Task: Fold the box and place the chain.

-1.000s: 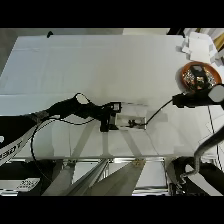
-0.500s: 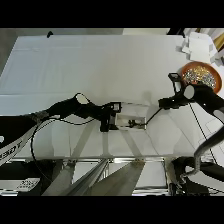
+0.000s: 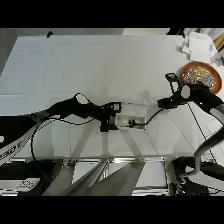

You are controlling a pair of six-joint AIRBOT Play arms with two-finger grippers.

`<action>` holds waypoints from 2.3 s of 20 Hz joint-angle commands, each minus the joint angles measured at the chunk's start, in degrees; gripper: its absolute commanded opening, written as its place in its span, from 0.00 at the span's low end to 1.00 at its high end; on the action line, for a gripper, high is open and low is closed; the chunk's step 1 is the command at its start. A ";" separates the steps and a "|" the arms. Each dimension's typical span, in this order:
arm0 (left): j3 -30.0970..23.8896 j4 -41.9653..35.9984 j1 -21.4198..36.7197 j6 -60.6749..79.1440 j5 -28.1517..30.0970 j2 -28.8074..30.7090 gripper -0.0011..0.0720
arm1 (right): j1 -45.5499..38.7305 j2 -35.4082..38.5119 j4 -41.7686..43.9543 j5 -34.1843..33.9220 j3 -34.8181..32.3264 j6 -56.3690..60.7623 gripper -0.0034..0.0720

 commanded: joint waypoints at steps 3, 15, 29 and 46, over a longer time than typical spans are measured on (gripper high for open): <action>0.00 0.00 0.02 0.00 0.00 0.04 0.55 | 0.09 5.46 -0.46 2.38 0.02 0.00 0.06; 0.00 0.00 0.02 0.02 -0.13 0.04 0.55 | 2.78 33.48 5.62 19.65 0.00 -3.26 0.06; 0.00 0.00 0.02 0.02 -0.20 0.04 0.55 | 17.53 40.68 18.99 19.43 0.00 -2.91 0.06; 0.00 0.00 0.02 0.02 -0.20 0.04 0.55 | 27.76 33.42 26.32 6.78 -0.07 -2.29 0.06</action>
